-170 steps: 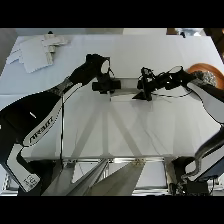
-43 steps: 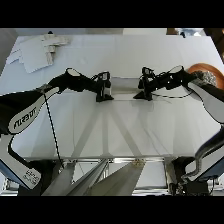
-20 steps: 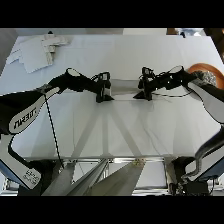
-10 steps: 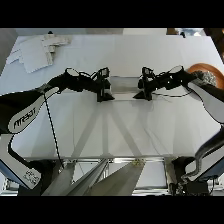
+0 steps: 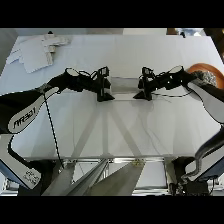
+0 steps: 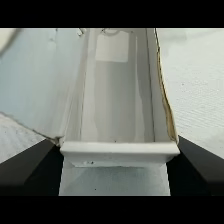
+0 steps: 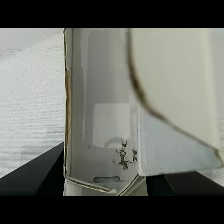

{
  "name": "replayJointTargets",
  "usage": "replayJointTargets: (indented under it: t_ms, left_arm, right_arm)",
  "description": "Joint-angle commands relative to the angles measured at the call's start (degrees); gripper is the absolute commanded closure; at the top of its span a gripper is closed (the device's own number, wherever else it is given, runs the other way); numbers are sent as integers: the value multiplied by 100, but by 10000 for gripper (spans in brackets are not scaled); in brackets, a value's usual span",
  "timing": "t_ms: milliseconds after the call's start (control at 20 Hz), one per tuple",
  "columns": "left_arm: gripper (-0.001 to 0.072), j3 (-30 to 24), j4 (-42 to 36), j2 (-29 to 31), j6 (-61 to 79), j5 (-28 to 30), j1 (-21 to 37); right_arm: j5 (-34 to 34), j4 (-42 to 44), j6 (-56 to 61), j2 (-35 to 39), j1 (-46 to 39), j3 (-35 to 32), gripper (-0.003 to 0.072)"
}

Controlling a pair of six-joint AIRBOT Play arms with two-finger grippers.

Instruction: Fold the box and place the chain.

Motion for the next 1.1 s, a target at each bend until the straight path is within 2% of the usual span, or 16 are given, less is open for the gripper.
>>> replayJointTargets:
  t_ms: [0,50,100,200,300,1050]
  left_arm:
    - [84,2,44,-4,-4,13,-9]
    - [126,2,44,-4,-4,15,-9]
    - [236,0,44,-4,-4,15,-9]
    - [302,0,44,-4,-15,31,-9]
    - [443,0,50,0,-57,87,-22]
    - [432,2,57,0,-72,94,-33]
  right_arm:
    - [0,2,-4,-2,2,0,285]
    - [0,2,-4,-2,2,2,285]
    - [0,2,-4,-2,2,0,285]
    - [0,2,-4,-2,2,0,285]
    - [0,2,-4,-2,2,2,285]
    - [0,2,-4,-2,2,0,285]
